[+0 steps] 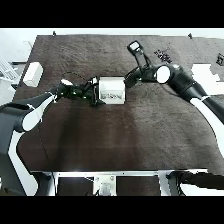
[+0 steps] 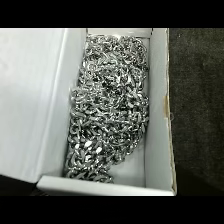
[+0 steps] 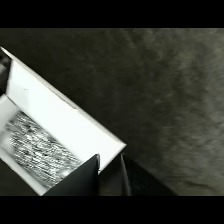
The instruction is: Fold the box and place the chain.
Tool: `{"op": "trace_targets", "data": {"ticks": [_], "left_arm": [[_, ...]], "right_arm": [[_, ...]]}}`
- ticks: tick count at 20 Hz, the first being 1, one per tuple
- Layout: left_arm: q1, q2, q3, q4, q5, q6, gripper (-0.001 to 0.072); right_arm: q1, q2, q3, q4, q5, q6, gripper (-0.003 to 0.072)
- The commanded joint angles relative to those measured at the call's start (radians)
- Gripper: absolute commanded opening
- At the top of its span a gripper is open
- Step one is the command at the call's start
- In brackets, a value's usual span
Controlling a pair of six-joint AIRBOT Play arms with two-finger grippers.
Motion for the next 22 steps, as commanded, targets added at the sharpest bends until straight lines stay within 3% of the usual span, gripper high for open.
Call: {"op": "trace_targets", "data": {"ticks": [1, 2, 3, 5, 7, 10, 16, 22], "left_arm": [[0.0, 0.0, 0.0, 0.0, 0.001, 0.0, 0.0334], [0.0, 0.0, 0.0, 0.0, 0.001, 0.0, 0.0334], [0.0, 0.0, 0.0, 0.0, 0.0, 0.0, 0.0334], [0.0, 0.0, 0.0, 0.0, 0.001, 0.0, 0.0334], [0.0, 0.0, 0.0, 0.0, 0.001, 0.0, 0.0334], [0.0, 0.0, 0.0, 0.0, 0.0, 0.0, 0.0334], [0.0, 0.0, 0.0, 0.0, 0.0, 0.0, 0.0334], [0.0, 0.0, 0.0, 0.0, 0.001, 0.0, 0.0334]], "right_arm": [[-0.084, -0.037, 0.097, -0.013, 0.067, -0.268, 0.012], [-0.109, -0.047, 0.099, 0.0, 0.019, -0.293, 0.0111], [-0.135, -0.059, 0.1, 0.021, -0.034, -0.317, 0.0036], [-0.195, -0.086, 0.106, 0.158, -0.076, -0.397, 0.0012], [-0.26, -0.144, 0.147, 0.387, -0.005, -0.565, 0.0012], [-0.33, -0.275, 0.268, 0.717, 0.222, -0.768, 0.0013], [-0.305, -0.501, 0.482, 0.762, 0.443, -0.773, 0.0014], [-0.225, -0.516, 0.484, 0.742, 0.559, -0.772, 0.0015]]}}
